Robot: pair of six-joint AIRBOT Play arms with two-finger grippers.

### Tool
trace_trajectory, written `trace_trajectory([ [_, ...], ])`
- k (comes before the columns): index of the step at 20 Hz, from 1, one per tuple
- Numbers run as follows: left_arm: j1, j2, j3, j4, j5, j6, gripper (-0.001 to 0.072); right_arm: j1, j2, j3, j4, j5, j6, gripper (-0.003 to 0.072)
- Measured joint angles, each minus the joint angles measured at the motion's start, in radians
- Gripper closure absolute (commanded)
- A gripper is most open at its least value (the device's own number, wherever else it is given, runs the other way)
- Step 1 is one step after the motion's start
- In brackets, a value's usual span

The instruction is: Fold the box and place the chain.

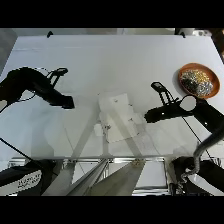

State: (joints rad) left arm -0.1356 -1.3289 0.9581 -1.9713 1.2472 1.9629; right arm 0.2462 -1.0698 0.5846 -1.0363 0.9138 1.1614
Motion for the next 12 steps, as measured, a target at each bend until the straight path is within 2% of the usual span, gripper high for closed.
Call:
trace_trajectory([
  [3, -0.040, -0.002, 0.000, -0.165, -0.018, 0.164, 0.0156, 0.016, 0.000, -0.002, -0.002, -0.023, 0.012, 0.0671],
  [5, -0.069, -0.003, 0.000, -0.235, -0.035, 0.247, 0.0069, 0.022, 0.000, -0.002, -0.003, -0.031, 0.017, 0.0671],
  [12, -0.137, -0.092, 0.000, -0.417, -0.050, 0.450, 0.0058, 0.026, 0.000, -0.002, -0.004, -0.042, 0.015, 0.0671],
])
